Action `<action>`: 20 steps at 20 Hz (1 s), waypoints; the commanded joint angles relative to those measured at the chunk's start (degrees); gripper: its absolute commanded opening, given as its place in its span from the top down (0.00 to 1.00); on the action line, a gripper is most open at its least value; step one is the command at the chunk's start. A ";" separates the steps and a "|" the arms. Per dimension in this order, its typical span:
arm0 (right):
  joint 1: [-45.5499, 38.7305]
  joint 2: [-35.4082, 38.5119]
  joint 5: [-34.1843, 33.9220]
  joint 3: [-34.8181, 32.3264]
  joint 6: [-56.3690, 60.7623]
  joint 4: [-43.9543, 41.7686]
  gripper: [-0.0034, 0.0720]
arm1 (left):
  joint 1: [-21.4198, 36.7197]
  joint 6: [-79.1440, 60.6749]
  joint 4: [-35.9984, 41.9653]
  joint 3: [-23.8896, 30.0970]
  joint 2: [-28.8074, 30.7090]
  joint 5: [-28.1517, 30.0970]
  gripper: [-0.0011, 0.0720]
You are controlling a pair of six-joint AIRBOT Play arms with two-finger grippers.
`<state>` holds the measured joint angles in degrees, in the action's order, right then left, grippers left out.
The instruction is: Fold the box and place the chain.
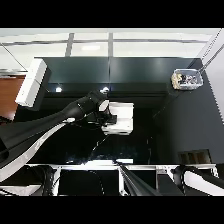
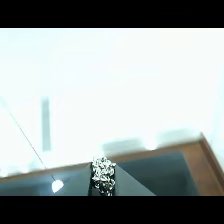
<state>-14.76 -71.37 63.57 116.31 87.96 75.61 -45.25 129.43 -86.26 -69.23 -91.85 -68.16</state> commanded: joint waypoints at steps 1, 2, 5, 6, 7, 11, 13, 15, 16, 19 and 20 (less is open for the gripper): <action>1.79 6.25 3.52 -0.02 -1.51 -5.18 0.94 | 0.04 -0.02 -0.02 -0.04 0.02 -0.02 0.94; 2.40 7.34 7.19 -0.07 -2.10 -7.21 0.94 | 0.04 -0.02 -0.04 -0.04 0.02 -0.02 0.94; 6.67 10.69 17.09 -2.78 -3.61 -13.70 0.94 | 0.04 0.00 -0.02 -0.04 0.02 0.00 0.94; 8.46 11.74 20.11 -4.59 -4.07 -15.67 0.94 | 0.04 -0.02 -0.04 -0.04 0.02 0.00 0.94; 10.62 12.63 22.64 -6.51 -4.72 -17.00 0.94 | 0.04 -0.02 -0.04 -0.04 0.02 0.00 0.94; 19.63 13.29 28.37 -12.68 -5.62 -22.05 0.94 | 0.04 -0.02 -0.04 -0.04 0.02 -0.07 0.94; 23.50 13.29 28.09 -14.97 -5.44 -22.71 0.93 | 0.04 -0.02 -0.02 -0.04 0.02 -0.04 0.94; 26.97 13.27 24.83 -16.72 -2.91 -23.12 0.93 | 0.04 -0.02 -0.04 -0.04 0.02 -0.04 0.94; 28.68 13.27 23.15 -17.38 -2.32 -23.58 0.93 | 0.04 -0.02 -0.02 -0.04 0.02 -0.04 0.94; 33.97 12.87 20.13 -19.65 -1.16 -24.61 0.93 | 0.04 -0.02 -0.02 -0.04 0.02 -0.04 0.94; 35.06 12.87 19.41 -20.46 -1.14 -24.63 0.93 | 0.04 -0.02 -0.04 -0.04 0.02 -0.04 0.94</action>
<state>15.97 -58.39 85.65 98.13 85.65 52.18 -45.25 129.40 -86.28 -69.23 -91.85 -68.23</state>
